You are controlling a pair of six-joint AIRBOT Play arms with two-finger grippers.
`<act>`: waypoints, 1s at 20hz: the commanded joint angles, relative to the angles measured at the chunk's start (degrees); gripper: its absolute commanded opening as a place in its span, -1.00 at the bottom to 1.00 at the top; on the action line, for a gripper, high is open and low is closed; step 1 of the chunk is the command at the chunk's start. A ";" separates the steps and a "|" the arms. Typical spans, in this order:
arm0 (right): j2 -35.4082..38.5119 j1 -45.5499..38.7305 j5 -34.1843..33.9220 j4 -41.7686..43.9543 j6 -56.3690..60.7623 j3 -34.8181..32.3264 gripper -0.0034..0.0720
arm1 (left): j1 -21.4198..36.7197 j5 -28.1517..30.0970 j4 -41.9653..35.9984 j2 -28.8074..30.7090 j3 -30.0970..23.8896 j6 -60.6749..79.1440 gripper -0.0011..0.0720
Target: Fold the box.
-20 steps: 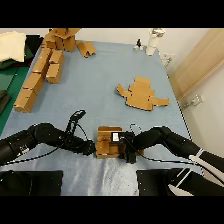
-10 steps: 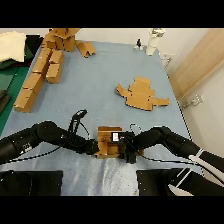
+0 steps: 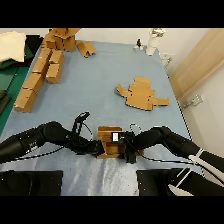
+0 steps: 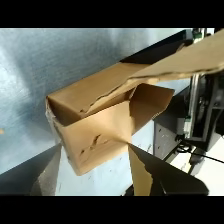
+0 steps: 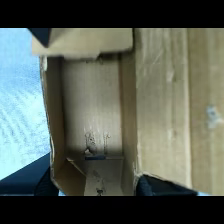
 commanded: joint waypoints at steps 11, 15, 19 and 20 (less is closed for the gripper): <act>0.02 -0.02 0.02 -0.02 -0.02 0.07 0.41 | -10.10 -0.92 24.33 -5.49 8.46 -29.92 0.75; 0.02 -0.02 0.02 -0.04 -0.02 0.07 0.41 | -10.93 -3.15 26.03 -7.02 9.49 -34.03 0.75; 0.02 -0.02 0.02 -0.04 -0.02 0.07 0.41 | -11.43 -5.49 28.26 -8.61 12.33 -35.71 0.75; 0.02 -0.02 0.02 -0.04 -0.02 0.07 0.41 | -12.17 -5.81 30.49 -9.16 13.44 -37.59 0.75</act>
